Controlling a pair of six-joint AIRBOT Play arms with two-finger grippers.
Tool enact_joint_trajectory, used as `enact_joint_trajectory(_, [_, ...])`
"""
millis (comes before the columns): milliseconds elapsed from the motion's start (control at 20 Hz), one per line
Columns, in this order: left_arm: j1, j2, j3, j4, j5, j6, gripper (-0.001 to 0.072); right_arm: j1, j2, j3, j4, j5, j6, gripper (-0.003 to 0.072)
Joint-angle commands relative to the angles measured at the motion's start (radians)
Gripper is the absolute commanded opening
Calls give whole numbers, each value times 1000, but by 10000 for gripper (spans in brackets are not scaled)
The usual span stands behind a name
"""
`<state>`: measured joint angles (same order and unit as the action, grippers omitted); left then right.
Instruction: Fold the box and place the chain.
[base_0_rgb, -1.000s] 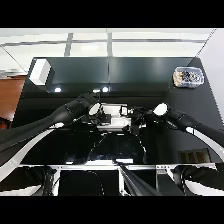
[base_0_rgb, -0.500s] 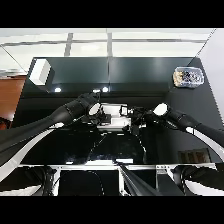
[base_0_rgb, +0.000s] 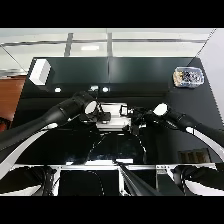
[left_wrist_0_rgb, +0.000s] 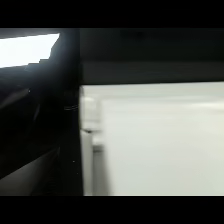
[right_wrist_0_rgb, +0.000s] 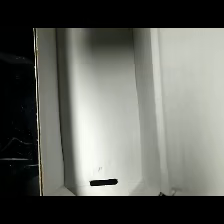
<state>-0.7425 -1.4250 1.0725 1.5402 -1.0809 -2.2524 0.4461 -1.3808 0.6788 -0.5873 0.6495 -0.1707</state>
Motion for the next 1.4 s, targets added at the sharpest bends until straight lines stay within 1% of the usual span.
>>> enact_joint_trajectory(0, [17, 63, 1, 22, -2, 34, 574, -1, 0, 0, 0, 1, -2, 128])
enact_joint_trajectory(150, [36, 122, -1, 35, -40, 85, 574, -1, 0, 0, 0, 1, -2, 128])
enact_joint_trajectory(250, [53, 152, -2, 67, -79, 108, 574, -1, 0, 0, 0, 1, -2, 129])
enact_joint_trajectory(400, [83, 163, -2, 75, -91, 113, 574, -1, 0, 0, 0, 1, -2, 128])
enact_joint_trajectory(550, [81, 161, -33, 35, -34, 88, 574, -1, 0, 0, 0, 1, -2, 128])
enact_joint_trajectory(750, [72, 147, -111, -53, 71, 68, 573, -1, 0, 0, 0, 1, -2, 128])
enact_joint_trajectory(900, [72, 114, -114, -116, 117, 85, 573, -1, 0, 0, 0, 1, -2, 128])
enact_joint_trajectory(950, [71, 100, -113, -117, 111, 92, 561, -1, 0, 0, 0, 1, -2, 128])
enact_joint_trajectory(1000, [72, 89, -113, -116, 105, 97, 532, -1, 0, 0, 0, 1, -2, 128])
enact_joint_trajectory(1050, [71, 79, -113, -108, 106, 103, 412, -1, 0, 0, 0, 1, -2, 128])
enact_joint_trajectory(1100, [72, 72, -113, -101, 116, 103, 331, -1, 0, 0, 0, 1, -2, 128])
enact_joint_trajectory(1200, [71, 59, -112, -101, 148, 103, 331, -1, 0, 0, 0, 1, -2, 128])
enact_joint_trajectory(1350, [61, 16, -87, -82, 103, 102, 330, -1, 0, 0, 0, 1, -2, 128])
